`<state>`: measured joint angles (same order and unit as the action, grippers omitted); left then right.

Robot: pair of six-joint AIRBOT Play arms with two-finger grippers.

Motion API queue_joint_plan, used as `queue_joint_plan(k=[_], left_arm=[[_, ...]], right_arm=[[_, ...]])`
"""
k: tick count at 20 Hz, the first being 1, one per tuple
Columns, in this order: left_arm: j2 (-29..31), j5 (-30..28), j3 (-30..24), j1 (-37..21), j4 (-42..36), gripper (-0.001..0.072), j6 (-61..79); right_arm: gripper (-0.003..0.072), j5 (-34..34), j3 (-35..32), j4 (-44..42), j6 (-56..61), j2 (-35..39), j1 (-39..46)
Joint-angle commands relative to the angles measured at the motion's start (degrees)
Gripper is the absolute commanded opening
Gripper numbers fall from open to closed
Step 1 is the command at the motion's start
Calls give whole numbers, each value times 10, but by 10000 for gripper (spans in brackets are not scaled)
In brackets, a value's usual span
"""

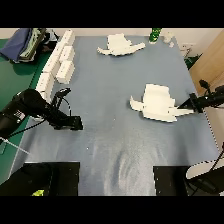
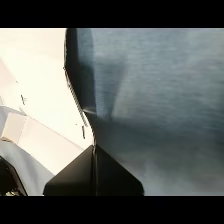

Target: Fold the box.

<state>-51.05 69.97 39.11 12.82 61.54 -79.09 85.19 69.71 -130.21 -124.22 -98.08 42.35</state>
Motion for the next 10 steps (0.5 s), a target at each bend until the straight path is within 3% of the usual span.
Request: queue_joint_plan(k=[1, 5, 10], left_arm=[[0, -5, 0, 0, -22, 687, 0], [0, -5, 0, 0, -25, 687, 0], [0, -47, 0, 0, -24, 687, 0]], right_arm=[[4, 17, 0, -22, 30, 1, -72], [4, 25, -47, -34, 53, 46, -186], [3, -62, -198, -37, 86, 179, -318]])
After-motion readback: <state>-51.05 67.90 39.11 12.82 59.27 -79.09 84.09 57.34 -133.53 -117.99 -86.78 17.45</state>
